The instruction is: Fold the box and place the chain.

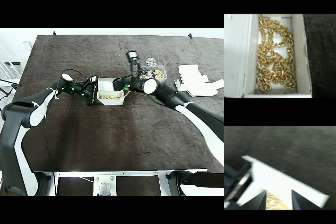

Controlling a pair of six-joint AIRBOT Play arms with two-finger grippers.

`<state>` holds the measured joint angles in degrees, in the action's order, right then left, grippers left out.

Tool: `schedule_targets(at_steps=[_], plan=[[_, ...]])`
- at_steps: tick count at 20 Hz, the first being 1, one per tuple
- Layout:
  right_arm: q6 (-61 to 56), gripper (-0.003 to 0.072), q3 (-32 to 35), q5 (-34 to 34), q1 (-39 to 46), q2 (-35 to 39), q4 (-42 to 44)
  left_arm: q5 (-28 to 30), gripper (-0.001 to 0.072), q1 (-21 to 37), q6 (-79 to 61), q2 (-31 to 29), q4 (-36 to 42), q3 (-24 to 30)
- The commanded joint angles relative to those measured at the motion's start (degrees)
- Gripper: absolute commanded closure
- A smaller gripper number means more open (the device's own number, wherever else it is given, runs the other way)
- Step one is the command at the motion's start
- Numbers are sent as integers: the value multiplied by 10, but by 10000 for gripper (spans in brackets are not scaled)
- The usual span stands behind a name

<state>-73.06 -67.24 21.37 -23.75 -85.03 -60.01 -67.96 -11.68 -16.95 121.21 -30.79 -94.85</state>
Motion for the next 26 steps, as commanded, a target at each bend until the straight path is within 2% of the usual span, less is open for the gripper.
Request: schedule_targets(at_steps=[1,3,6,13,14,15,17,20,26], plan=[[-9,315,6,15,81,-3,-16,0,412,0,0,0,0,0],[-51,193,6,0,134,-31,-14,0,413,0,0,0,0,0],[-54,187,-20,-13,176,-92,31,0,412,0,0,0,0,0],[-54,196,-138,12,161,-230,85,0,412,0,0,0,0,0],[-54,221,-146,12,155,-240,86,0,412,0,0,0,0,0],[-54,334,-151,12,149,-245,86,0,412,0,0,0,0,0],[-41,671,-152,16,143,-245,86,0,412,0,0,0,0,0],[-12,673,-151,54,140,-197,84,0,412,0,0,0,0,0],[63,672,-151,81,109,35,61,0,412,0,0,0,0,0]])
